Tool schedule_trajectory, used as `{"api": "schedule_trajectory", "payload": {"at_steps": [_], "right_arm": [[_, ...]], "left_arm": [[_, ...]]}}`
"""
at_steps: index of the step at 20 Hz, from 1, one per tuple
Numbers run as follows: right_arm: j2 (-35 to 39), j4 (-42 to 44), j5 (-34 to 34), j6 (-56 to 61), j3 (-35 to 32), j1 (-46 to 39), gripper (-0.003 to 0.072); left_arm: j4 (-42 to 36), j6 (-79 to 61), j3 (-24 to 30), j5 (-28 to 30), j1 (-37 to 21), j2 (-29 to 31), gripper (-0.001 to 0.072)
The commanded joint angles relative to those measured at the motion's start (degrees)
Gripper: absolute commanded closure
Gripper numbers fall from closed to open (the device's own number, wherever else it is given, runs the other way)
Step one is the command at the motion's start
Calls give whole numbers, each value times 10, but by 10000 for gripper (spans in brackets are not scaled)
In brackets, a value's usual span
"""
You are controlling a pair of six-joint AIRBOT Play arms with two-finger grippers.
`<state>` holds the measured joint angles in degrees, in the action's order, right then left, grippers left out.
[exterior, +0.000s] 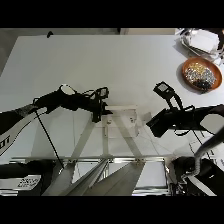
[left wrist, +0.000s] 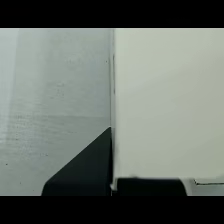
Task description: Fold the box and place the chain.
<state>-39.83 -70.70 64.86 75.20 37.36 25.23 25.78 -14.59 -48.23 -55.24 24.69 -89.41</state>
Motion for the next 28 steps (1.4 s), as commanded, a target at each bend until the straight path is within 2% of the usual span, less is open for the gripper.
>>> {"api": "schedule_trajectory", "payload": {"at_steps": [1,12,17,28], "right_arm": [[0,0,-1,0,0,0,343],[0,0,3,0,0,0,344],[0,0,2,-2,0,0,344],[0,0,1,-6,0,0,343]], "left_arm": [[26,18,-1,2,0,0,704],[7,36,-2,0,1,4,706],[82,118,-33,1,1,17,707],[88,97,-35,21,29,16,706]]}}
